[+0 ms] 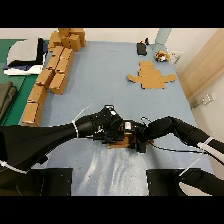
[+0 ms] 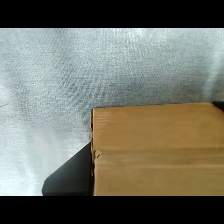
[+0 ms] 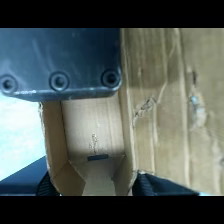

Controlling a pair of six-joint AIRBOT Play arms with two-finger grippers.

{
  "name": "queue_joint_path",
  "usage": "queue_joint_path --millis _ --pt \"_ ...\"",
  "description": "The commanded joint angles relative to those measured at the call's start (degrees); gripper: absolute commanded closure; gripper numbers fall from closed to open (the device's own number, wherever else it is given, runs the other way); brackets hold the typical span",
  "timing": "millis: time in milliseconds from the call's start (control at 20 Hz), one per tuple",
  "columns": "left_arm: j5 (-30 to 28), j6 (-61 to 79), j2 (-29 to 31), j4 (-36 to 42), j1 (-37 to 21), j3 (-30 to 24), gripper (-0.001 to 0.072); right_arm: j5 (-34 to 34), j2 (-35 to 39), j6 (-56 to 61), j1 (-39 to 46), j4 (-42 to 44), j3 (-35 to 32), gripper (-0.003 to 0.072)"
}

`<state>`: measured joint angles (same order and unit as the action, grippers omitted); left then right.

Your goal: Fold the box.

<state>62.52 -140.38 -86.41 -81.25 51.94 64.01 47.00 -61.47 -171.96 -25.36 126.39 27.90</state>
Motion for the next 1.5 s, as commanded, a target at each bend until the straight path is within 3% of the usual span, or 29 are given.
queue_joint_path --millis 0,50,100,150,200,500,550,650,700,900,1050,1100,1150,1200,1450 --pt "0.22 0.20 -0.26 0.09 0.17 -0.02 0.0692 0.00 0.00 0.02 -0.04 0.02 0.04 0.0217" --pt "0.28 0.22 -0.24 0.09 0.17 -0.02 0.0692 0.00 0.00 0.02 -0.04 0.00 0.04 0.0217" --pt "0.28 0.22 -0.24 0.11 0.17 -0.02 0.0633 0.00 0.00 0.02 -0.04 0.02 0.04 0.0217" --pt "0.28 0.20 -0.24 0.17 0.17 -0.02 0.0365 0.02 0.00 0.02 -0.04 0.02 0.04 0.0217" --pt "0.31 -0.31 -0.24 0.26 0.09 -0.02 0.0225 0.00 0.00 0.02 -0.04 0.02 0.04 0.0217" --pt "1.99 -0.50 -0.26 0.22 -0.24 -0.02 0.0230 0.00 0.00 0.02 -0.04 0.00 0.04 0.0217" --pt "1.99 -0.48 -0.26 0.22 -0.24 -0.02 0.0302 0.00 0.00 0.02 -0.04 0.02 0.04 0.0217" --pt "1.99 -0.44 -0.26 0.24 -0.24 -0.02 0.0573 0.02 0.00 0.02 -0.04 0.02 0.04 0.0217" --pt "1.97 -0.42 -0.26 0.24 -0.24 -0.02 0.0670 0.02 0.00 0.02 -0.04 0.00 0.04 0.0217" --pt "1.99 -0.02 -0.26 0.22 -0.24 0.13 0.0695 0.00 0.00 0.02 -0.04 0.00 0.04 0.0217" --pt "1.97 0.02 -0.26 0.09 -0.24 0.81 0.0692 0.00 0.00 0.04 -0.04 0.02 0.04 0.0217" --pt "1.90 0.17 -0.26 -0.04 -0.24 0.96 0.0651 0.00 0.00 0.04 -0.04 0.02 0.04 0.0217" --pt "1.64 0.15 -0.26 -0.07 -0.24 0.98 0.0372 0.00 0.00 0.02 -0.04 0.00 0.04 0.0217" --pt "1.46 -0.28 -0.26 -0.04 -0.26 0.98 0.0215 0.00 0.00 0.04 -0.04 0.00 0.04 0.0217" --pt "1.22 -0.31 -0.24 0.79 -1.55 1.55 0.0217 0.00 0.00 0.02 -0.04 0.02 0.04 0.0217"
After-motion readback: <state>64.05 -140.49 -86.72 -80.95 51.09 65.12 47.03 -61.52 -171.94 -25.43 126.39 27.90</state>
